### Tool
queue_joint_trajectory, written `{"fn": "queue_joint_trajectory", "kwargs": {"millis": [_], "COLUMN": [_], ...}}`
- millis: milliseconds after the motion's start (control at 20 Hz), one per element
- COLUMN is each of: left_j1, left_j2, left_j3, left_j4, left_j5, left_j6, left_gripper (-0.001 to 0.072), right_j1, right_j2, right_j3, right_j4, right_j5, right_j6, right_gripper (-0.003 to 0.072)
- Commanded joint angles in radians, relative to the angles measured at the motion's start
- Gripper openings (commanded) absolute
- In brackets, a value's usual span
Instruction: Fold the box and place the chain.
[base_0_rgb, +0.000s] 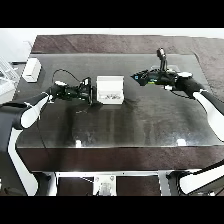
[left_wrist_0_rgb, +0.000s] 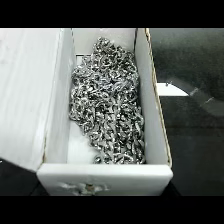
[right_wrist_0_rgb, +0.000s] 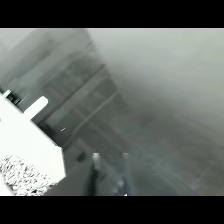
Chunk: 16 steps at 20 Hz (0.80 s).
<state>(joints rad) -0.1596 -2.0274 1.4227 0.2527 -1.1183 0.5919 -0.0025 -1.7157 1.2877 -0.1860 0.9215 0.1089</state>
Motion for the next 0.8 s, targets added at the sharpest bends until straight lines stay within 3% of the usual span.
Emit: {"fn": "queue_joint_trajectory", "kwargs": {"millis": [0,300,750], "left_j1": [0.000,0.000,0.000], "left_j2": [0.000,0.000,0.000], "left_j3": [0.000,0.000,0.000], "left_j4": [0.000,0.000,0.000], "left_j5": [0.000,0.000,0.000], "left_j6": [0.000,0.000,0.000], "left_gripper": [0.0231,0.0232,0.0231], "right_j1": [0.044,0.051,0.102], "right_j2": [-0.039,-0.075,-0.088], "right_j3": [0.029,0.139,0.146], "right_j4": [0.002,-0.008,-0.113], "right_j5": [0.018,0.048,0.153], "right_j6": [-0.069,-0.061,-0.050], "right_gripper": [0.0069,0.0043,0.0044]}}
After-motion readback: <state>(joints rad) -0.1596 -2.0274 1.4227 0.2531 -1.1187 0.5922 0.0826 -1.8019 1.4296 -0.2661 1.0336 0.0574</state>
